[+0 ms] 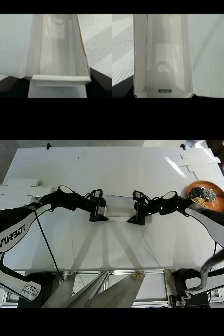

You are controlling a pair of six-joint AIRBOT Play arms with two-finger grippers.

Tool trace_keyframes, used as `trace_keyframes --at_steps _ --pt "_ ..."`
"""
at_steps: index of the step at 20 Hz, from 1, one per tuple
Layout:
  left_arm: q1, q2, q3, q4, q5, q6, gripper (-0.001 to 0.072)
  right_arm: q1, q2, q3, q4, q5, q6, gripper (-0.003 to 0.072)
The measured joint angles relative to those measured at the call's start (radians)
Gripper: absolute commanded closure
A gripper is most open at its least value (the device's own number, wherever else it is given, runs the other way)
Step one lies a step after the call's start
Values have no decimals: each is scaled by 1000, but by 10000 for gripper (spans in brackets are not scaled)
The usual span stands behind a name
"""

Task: Fold the box and place the chain.

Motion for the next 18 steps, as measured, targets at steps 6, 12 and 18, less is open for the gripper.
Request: trace_keyframes --at_steps 6,12,18 --pt "-32 2 3 44 54 -43 446 0 0 0 -1 0 -2 191" --pt "-39 3 3 56 68 -55 431 0 0 0 -1 0 -2 191" --pt "-39 3 3 59 71 -58 432 0 0 0 -1 0 -1 191"
